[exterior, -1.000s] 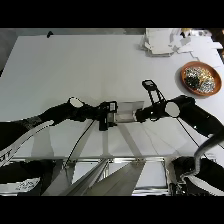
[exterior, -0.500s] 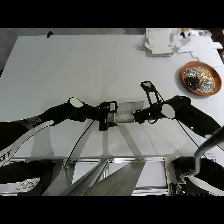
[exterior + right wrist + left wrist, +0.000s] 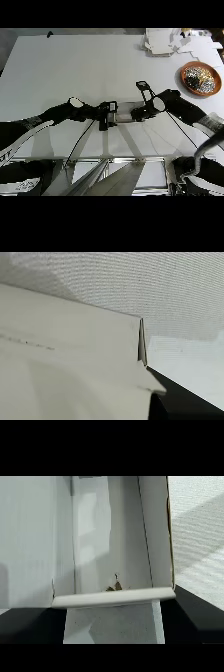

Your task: Fold the box and place the chain.

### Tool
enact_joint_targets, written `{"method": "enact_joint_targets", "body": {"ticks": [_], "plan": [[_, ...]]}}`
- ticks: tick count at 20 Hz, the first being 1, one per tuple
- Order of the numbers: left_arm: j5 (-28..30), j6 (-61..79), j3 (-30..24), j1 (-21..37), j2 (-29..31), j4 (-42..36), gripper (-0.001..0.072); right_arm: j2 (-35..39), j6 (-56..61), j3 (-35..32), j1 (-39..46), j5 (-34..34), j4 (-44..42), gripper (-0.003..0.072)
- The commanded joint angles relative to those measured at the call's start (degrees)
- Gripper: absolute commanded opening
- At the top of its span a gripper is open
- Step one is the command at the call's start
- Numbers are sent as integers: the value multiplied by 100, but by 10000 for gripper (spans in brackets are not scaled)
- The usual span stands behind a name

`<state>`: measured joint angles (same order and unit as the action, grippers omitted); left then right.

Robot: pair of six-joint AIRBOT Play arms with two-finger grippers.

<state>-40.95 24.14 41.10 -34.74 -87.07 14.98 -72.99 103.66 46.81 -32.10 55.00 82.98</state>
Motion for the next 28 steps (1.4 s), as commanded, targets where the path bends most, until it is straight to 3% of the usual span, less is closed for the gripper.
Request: {"method": "enact_joint_targets", "body": {"ticks": [1,5,8,10,13,16,17,18,19,28], "plan": [[0,2,-2,0,2,2,255,-229,4,260,-4,284,105,406],[0,2,-2,2,2,2,255,-494,9,260,-4,444,101,355],[-2,2,-2,2,2,2,255,-581,9,258,-4,435,98,172],[0,2,-2,2,2,2,255,-581,7,258,-4,437,101,150],[0,2,-2,2,2,2,255,-584,4,258,-4,437,96,18],[0,2,-2,2,2,2,255,-584,9,258,-4,437,59,20],[0,2,-2,0,2,2,255,-584,79,258,-4,424,52,65],[0,2,-2,2,2,2,255,-584,256,258,-4,407,57,191],[0,2,-2,2,2,2,255,-581,315,258,-4,380,55,242],[0,2,-2,0,2,2,255,-435,776,258,9,326,260,239]]}}
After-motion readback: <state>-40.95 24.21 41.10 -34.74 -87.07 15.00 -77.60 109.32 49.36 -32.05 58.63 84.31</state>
